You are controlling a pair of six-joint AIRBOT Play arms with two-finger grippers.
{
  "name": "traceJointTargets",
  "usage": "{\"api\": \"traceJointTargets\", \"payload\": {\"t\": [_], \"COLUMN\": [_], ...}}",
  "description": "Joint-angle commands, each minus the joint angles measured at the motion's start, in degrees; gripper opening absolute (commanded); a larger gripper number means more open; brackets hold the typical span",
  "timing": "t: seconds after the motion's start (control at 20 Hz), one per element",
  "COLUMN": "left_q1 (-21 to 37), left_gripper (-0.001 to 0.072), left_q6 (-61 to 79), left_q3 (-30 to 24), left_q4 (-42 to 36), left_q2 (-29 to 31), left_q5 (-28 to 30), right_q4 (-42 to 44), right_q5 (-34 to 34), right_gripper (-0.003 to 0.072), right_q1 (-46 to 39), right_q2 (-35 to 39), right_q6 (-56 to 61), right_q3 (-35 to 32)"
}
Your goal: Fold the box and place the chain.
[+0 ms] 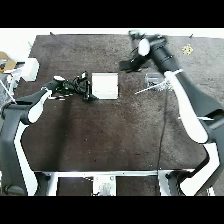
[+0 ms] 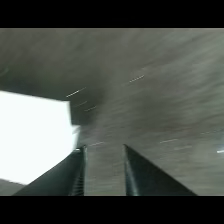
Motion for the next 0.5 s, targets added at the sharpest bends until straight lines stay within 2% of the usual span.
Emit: {"api": "traceJointTargets", "payload": {"t": [0.0,0.2,0.25,0.45], "left_q1": [0.04,0.04,0.04,0.04], "left_gripper": [0.0184,0.0184,0.0184,0.0184], "left_q6": [0.00,0.00,-0.02,0.00], "left_q3": [0.04,0.04,0.04,0.04], "left_q4": [0.00,0.00,0.00,0.00], "left_q2": [0.00,0.00,0.00,0.00], "left_q5": [0.02,0.02,0.02,0.02], "right_q4": [-0.92,4.87,7.34,10.91], "right_q5": [0.37,-0.07,-0.61,-0.90], "right_gripper": [0.0266,0.0254,0.0199,0.0207], "right_q1": [-8.83,-17.99,-19.26,-21.09], "right_q2": [3.13,0.39,-1.03,-6.01], "right_q6": [-5.33,-7.43,-8.68,-9.64], "right_q3": [-0.37,-4.90,-5.60,-5.60]}}
